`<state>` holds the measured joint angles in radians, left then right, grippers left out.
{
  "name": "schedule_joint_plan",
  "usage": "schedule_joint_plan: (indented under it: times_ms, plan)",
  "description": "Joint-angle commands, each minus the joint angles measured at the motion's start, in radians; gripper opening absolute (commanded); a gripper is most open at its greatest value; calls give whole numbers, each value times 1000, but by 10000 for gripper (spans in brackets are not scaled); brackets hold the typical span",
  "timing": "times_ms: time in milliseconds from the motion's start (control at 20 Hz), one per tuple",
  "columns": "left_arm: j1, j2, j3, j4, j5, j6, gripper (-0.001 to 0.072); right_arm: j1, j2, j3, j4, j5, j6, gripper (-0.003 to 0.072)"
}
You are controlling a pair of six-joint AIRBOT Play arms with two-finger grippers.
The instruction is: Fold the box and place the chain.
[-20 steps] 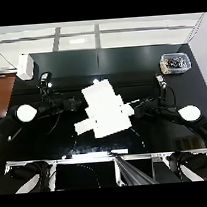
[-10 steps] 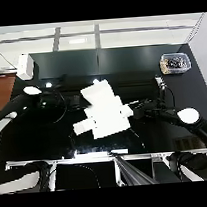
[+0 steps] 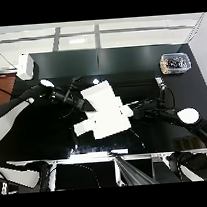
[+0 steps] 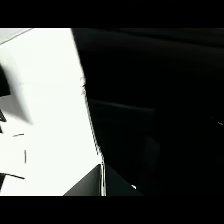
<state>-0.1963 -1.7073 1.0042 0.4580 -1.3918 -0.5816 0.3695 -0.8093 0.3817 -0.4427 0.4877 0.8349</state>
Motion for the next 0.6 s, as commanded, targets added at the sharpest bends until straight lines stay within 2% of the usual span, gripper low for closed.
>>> schedule_joint_plan:
  times_ms: [0, 50, 100, 150, 200, 250, 450, 550]
  plan:
    - [-6, -44, 42, 2, -78, 89, 160, 0, 1, 0, 0, 8, 4, 14]
    - [-6, -45, 45, 2, -79, 100, 123, 0, 1, 0, 0, 8, 5, 14]
    - [-6, -45, 46, 1, -84, 121, 56, -1, 1, 0, -2, 8, 10, 17]
    - [-5, -45, 49, 2, -99, 148, 28, -10, 1, 0, -4, 9, 11, 156]
    - [-5, -45, 55, 2, -118, 174, 26, -37, 3, 5, -16, 22, 12, 607]
    - [-6, -45, 63, 2, -128, 176, 25, -85, 5, 27, -65, 65, 14, 669]
    - [-31, 5, 100, 55, -108, 276, 20, -322, 5, 216, -406, 462, 12, 668]
    - [-89, 89, 97, 150, 6, 312, 19, -348, 5, 266, -598, 565, -113, 668]
